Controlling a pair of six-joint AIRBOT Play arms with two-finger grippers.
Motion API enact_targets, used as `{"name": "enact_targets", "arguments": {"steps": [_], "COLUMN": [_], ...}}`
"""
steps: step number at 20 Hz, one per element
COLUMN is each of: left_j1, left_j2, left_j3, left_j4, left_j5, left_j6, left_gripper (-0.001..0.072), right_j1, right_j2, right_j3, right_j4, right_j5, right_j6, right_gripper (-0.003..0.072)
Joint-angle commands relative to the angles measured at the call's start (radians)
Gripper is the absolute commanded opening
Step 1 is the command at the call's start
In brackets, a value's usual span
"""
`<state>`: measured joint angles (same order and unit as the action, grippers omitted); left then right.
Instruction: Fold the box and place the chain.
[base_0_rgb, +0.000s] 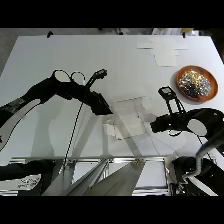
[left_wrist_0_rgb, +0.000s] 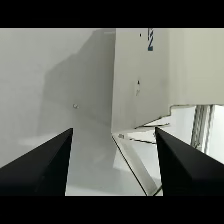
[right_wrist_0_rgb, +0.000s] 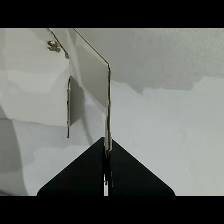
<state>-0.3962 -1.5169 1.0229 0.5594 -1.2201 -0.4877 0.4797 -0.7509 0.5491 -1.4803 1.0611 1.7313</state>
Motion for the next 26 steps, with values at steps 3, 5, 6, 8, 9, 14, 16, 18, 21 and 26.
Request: {"name": "enact_targets", "arguments": {"steps": [3, 5, 6, 8, 9, 14, 16, 18, 21, 26], "left_j1": [0.052, 0.099, 0.109, 0.092, 0.066, -0.047, -0.069, -0.073, -0.071, -0.066], "left_j2": [0.005, 0.029, 0.038, 0.043, 0.04, -0.005, -0.034, -0.069, -0.101, -0.1], "left_j3": [0.0, 0.0, 0.0, 0.0, 0.0, 0.0, 0.0, 0.0, 0.0, 0.0], "left_j4": [0.005, 0.003, 0.004, 0.004, 0.018, 0.053, 0.043, 0.04, 0.04, 0.064], "left_j5": [-0.031, -0.071, -0.08, -0.083, -0.057, 0.109, 0.118, 0.125, 0.124, 0.101], "left_j6": [0.019, 0.008, 0.008, 0.008, 0.002, -0.002, 0.016, 0.02, 0.052, 0.13], "left_gripper": [0.0578, 0.0578, 0.0578, 0.0578, 0.0582, 0.0649, 0.0643, 0.0629, 0.054, 0.013], "right_j1": [0.001, 0.001, 0.001, 0.001, 0.001, 0.001, 0.001, 0.001, 0.001, 0.001], "right_j2": [0.001, 0.001, 0.001, 0.001, 0.001, 0.001, 0.001, 0.001, 0.001, 0.001], "right_j3": [0.0, 0.0, 0.0, 0.0, 0.0, 0.0, 0.0, 0.0, 0.0, 0.0], "right_j4": [0.0, 0.0, 0.0, 0.0, 0.001, 0.027, 0.026, 0.026, 0.027, 0.026], "right_j5": [0.0, 0.0, 0.0, 0.0, 0.0, 0.0, 0.0, 0.0, 0.0, 0.0], "right_j6": [0.0, 0.0, 0.0, 0.0, 0.0, -0.001, -0.001, -0.001, -0.001, -0.001], "right_gripper": [0.0018, 0.0018, 0.0018, 0.0018, 0.0018, 0.0018, 0.0018, 0.0018, 0.0018, 0.0018]}}
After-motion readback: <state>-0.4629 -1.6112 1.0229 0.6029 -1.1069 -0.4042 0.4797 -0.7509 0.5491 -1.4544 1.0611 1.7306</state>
